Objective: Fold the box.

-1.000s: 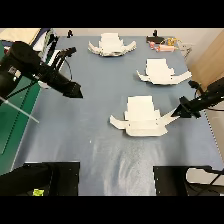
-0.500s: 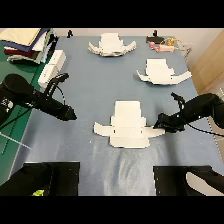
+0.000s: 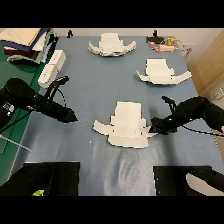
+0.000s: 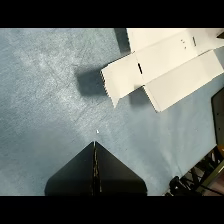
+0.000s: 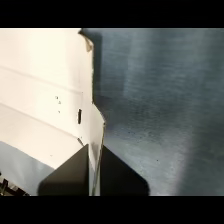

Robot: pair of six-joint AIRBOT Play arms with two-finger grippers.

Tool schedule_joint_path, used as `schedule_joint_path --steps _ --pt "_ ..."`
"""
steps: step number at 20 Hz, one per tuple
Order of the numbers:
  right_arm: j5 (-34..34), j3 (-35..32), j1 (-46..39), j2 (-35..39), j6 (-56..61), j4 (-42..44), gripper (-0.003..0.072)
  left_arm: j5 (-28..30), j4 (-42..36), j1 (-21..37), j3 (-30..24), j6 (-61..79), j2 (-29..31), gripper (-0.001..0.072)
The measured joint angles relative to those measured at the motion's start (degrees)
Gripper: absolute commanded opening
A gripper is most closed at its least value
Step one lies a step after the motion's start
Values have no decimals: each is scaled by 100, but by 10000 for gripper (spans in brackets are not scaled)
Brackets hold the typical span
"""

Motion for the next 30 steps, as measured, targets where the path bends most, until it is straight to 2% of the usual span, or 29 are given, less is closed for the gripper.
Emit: schedule_joint_path --steps 4,5,6,7,9,12,16,24,30 --pt "146 0 376 -28 -317 83 5 13 -59 0 -4 2 0 17" --pt "168 -7 479 4 -378 96 5 28 -74 2 -4 7 -7 110" --pt "175 -24 577 68 -413 92 4 57 -81 7 -4 17 -22 353" --pt "205 -66 688 160 -448 92 5 68 -83 7 -4 17 -52 422" --pt "297 -254 975 505 -485 103 5 111 -107 20 -4 31 -140 421" --pt "807 -658 1427 1163 -450 114 5 173 -223 20 -4 245 -339 421" --pt "1445 -1097 1904 1788 -389 111 5 271 -761 13 -4 723 -798 422" --pt "1770 -1276 2146 2033 -339 111 5 638 -1941 -28 24 1937 -2245 422" --pt "1805 -1287 2162 2048 -337 111 5 713 -2417 -651 415 2640 -3073 420"
